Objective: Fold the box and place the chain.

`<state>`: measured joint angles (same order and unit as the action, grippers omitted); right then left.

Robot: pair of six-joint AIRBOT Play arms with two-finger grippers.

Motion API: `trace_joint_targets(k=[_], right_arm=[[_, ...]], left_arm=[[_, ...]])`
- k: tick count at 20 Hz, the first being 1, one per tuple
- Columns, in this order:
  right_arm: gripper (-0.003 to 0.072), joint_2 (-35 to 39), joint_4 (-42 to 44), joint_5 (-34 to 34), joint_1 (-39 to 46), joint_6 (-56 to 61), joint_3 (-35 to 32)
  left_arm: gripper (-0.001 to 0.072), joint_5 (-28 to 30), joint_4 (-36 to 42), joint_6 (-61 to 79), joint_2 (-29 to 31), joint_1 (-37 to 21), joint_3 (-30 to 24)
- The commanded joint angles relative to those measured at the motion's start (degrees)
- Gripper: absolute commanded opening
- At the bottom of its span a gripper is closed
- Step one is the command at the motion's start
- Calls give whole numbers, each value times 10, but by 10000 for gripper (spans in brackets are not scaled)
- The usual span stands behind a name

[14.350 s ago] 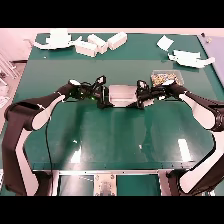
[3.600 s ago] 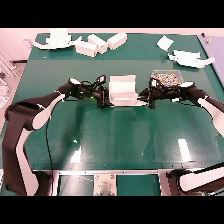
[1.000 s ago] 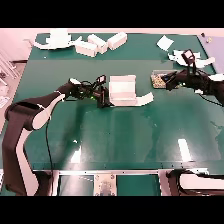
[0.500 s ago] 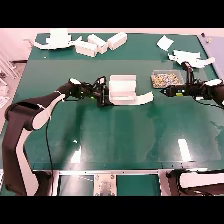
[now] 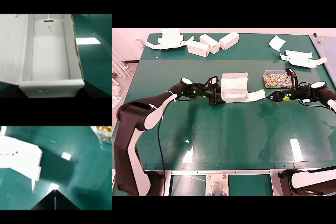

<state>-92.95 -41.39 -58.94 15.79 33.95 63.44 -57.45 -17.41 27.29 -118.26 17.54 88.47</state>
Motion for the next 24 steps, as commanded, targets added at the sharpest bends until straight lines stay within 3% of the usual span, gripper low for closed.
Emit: trace_joint_targets(k=[1, 10, 19, 24], right_arm=[[10, -11, 0, 2, -8, 1, 0], [10, -14, 4, 45, -15, 1, 0], [10, -41, 12, 81, -97, 1, 1], [10, -40, 18, 70, -114, 5, 40]], left_arm=[[466, -31, -2, -16, 0, 0, 0], [466, -24, -4, -58, 0, 0, -2], [466, -26, -3, -59, 0, 0, -2], [466, -27, -3, -59, 0, 0, -2]])
